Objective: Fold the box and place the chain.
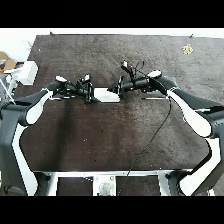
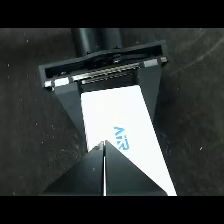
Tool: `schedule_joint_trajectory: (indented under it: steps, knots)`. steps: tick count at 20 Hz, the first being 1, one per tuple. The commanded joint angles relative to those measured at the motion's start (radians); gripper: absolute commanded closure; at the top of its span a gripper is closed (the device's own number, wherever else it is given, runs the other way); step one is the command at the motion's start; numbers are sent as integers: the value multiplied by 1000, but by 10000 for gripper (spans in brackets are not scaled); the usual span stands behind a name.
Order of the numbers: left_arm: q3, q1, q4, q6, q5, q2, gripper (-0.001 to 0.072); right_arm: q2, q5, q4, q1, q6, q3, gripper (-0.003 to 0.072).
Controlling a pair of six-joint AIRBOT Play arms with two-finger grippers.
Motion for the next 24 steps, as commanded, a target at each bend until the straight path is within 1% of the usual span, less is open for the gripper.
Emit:
schedule_joint_trajectory:
  steps: [1,2,4,8,10,12,14,16,18,19,21,22,24]
  knots:
    - [0,-1,-1,-1,3,1,546,-4,-12,-159,18,172,4,689]
    - [0,-1,-1,-1,2,1,546,-5,-12,-225,24,196,5,689]
    - [0,-1,-1,-1,3,1,546,-14,-17,-290,32,233,5,689]
    - [0,-1,-1,-1,3,1,546,-40,-57,-319,31,267,4,689]
    - [0,-1,-1,-1,3,1,546,-31,-45,-316,31,213,5,689]
    - [0,-1,-1,-1,3,1,546,-2,-34,-278,31,134,4,690]
    - [0,-1,-1,-1,3,1,546,43,-42,-177,28,64,4,690]
    - [0,-1,-1,-1,3,1,546,107,-77,-97,27,37,3,691]
    - [0,-1,-1,-1,3,1,546,186,-121,-68,27,39,-8,691]
    - [0,-1,-1,-1,3,1,547,233,-158,-53,27,52,-28,691]
    - [0,-1,-1,-1,3,1,546,365,-292,-32,27,73,-124,691]
    - [0,-1,-1,-1,3,1,546,437,-381,-28,27,88,-188,691]
    - [0,-1,-1,-1,3,1,546,612,-634,-24,27,136,-364,691]
